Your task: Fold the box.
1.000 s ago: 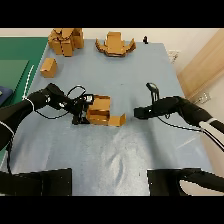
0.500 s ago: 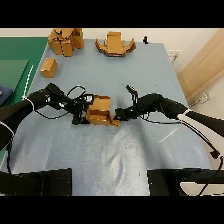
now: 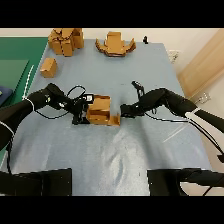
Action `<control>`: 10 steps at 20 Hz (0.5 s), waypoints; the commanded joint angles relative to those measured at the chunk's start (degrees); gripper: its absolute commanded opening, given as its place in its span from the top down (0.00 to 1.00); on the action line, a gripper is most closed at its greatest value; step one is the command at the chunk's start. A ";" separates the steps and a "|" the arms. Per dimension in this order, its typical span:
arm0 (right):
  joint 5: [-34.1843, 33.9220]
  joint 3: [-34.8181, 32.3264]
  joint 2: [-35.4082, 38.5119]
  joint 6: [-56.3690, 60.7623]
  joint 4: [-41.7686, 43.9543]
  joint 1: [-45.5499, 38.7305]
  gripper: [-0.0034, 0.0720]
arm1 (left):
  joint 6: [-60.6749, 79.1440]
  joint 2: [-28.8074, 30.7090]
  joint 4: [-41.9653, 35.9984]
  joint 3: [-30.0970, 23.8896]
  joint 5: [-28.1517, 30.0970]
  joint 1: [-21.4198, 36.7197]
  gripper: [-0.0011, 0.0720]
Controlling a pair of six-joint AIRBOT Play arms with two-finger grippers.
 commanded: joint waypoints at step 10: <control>1.18 -1.38 -8.44 -9.25 15.65 -0.04 0.95 | -0.09 0.00 0.00 0.02 0.48 0.00 0.68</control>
